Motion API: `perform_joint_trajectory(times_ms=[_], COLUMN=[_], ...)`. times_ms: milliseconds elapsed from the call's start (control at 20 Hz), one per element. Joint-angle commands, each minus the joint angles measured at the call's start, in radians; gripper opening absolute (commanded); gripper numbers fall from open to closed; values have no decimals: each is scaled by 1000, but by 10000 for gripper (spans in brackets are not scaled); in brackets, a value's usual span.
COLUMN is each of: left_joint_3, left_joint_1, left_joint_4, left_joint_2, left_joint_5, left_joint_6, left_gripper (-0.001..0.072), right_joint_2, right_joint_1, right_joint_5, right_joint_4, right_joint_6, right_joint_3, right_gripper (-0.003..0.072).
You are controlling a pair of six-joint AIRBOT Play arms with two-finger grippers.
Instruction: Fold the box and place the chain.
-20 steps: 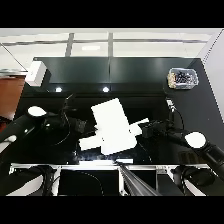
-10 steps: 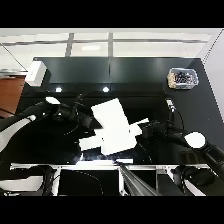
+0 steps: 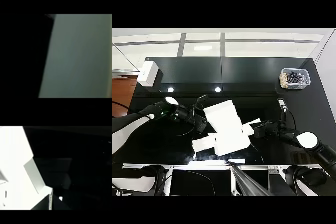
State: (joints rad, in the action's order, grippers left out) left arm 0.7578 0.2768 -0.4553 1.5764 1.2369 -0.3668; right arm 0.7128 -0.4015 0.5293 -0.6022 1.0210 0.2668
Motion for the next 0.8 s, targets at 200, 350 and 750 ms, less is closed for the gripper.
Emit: perform_joint_trajectory(times_ms=[200, 350, 750], left_joint_3=[6, 45, 93], left_joint_1=[2, 3, 104], left_joint_4=[-16, -76, -269], left_joint_2=[2, -1, -190], left_joint_5=[4, 30, -102], left_joint_6=[46, 46, 196], left_gripper=[28, 26, 23], right_joint_2=[0, 0, 0], right_joint_1=[4, 85, 253], right_joint_5=[9, 185, 536], right_joint_4=[0, -106, -449], right_joint_6=[0, 0, -254], right_joint_3=[2, 69, 363], right_gripper=[185, 720, 720])
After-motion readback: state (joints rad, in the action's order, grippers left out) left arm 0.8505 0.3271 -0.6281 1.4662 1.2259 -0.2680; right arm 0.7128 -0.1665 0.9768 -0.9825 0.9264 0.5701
